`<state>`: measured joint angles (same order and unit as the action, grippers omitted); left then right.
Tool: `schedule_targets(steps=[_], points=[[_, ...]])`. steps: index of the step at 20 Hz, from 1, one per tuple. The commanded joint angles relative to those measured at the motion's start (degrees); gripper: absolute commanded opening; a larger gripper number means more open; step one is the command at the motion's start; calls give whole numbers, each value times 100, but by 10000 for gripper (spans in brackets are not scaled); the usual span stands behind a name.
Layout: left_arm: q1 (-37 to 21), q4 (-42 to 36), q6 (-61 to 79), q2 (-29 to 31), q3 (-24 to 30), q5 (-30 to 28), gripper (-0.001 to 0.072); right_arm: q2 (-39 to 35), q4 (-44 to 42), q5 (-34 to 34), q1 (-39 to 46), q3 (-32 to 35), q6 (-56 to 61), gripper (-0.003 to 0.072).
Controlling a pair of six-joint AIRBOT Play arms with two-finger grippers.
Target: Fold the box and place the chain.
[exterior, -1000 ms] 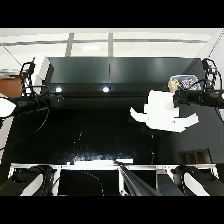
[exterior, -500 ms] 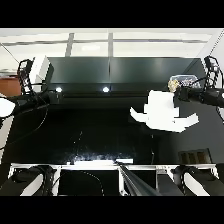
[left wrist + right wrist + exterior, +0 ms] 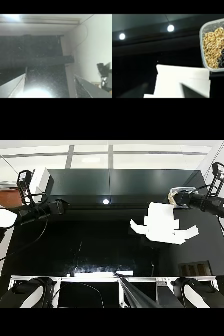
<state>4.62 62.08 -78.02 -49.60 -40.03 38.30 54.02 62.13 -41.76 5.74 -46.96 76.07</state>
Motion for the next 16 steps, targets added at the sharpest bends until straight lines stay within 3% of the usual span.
schedule_targets(steps=[1, 4, 6, 8, 10, 12, 13, 16], points=[[-2, -2, -2, -72, 2, -17, 706, -2, 922, 83, 210, -175, 138, 712], [-2, -4, -2, -79, 2, -15, 706, 184, 2634, -452, 1703, -564, 1502, 711], [-2, -4, -2, -79, 2, -13, 706, 461, 2649, -955, 3110, -640, 1655, 710], [-2, -7, -4, -79, 2, 15, 706, 874, 2046, -1867, 4325, -640, 1491, 710], [-2, -11, -4, -79, 2, 70, 706, 1421, 367, -3003, 5108, -640, -192, 710], [-2, -9, -2, -79, 2, 111, 706, 1991, -1283, -4454, 5344, -640, -1580, 710], [-2, -9, -2, -79, 2, 111, 706, 2205, -1526, -4697, 5265, -640, -1655, 710], [-2, -4, -2, -79, 2, 111, 706, 2573, -1174, -4809, 4688, -640, -1766, 710]])
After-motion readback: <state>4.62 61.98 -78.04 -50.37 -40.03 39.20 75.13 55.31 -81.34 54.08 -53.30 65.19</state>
